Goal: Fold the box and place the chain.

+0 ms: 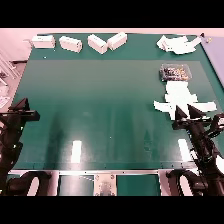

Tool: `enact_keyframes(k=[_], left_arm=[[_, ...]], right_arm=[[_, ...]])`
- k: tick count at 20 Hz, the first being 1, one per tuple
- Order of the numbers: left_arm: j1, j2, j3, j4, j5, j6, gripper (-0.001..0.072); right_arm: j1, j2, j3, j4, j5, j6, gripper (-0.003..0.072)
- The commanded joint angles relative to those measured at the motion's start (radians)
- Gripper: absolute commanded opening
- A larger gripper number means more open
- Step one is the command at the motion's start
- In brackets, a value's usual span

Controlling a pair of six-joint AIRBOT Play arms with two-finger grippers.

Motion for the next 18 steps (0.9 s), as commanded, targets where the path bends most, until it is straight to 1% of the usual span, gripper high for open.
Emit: enact_keyframes(k=[1,3,6,9,11,12,14,18], left_arm=[[0.001,0.001,0.000,0.000,0.000,0.000,0.0021],[0.001,0.001,0.000,0.000,0.000,0.000,0.0021],[0.001,0.001,0.000,0.000,0.000,0.000,0.0021],[0.001,0.001,0.000,0.000,0.000,0.000,0.0021],[0.001,0.001,0.000,0.000,0.000,0.000,0.0021],[0.001,0.001,0.000,0.000,0.000,0.000,0.0021],[0.001,0.001,0.000,0.000,0.000,0.000,0.0021],[0.001,0.001,0.000,0.000,0.000,0.000,0.0022]], right_arm=[[-0.004,-0.025,0.010,0.000,-0.042,0.000,0.0472],[-0.022,-0.065,0.034,0.000,-0.043,0.005,0.0472],[-0.069,-0.190,0.127,0.000,-0.042,0.051,0.0473],[-0.103,-0.386,0.272,-0.001,-0.032,0.107,0.0472],[-0.137,-0.543,0.375,-0.005,0.018,0.142,0.0471],[-0.166,-0.630,0.432,-0.031,0.066,0.179,0.0471],[-0.250,-0.789,0.548,-0.180,0.225,0.342,0.0471],[-0.453,-1.069,0.840,-0.650,0.584,0.759,0.0471]])
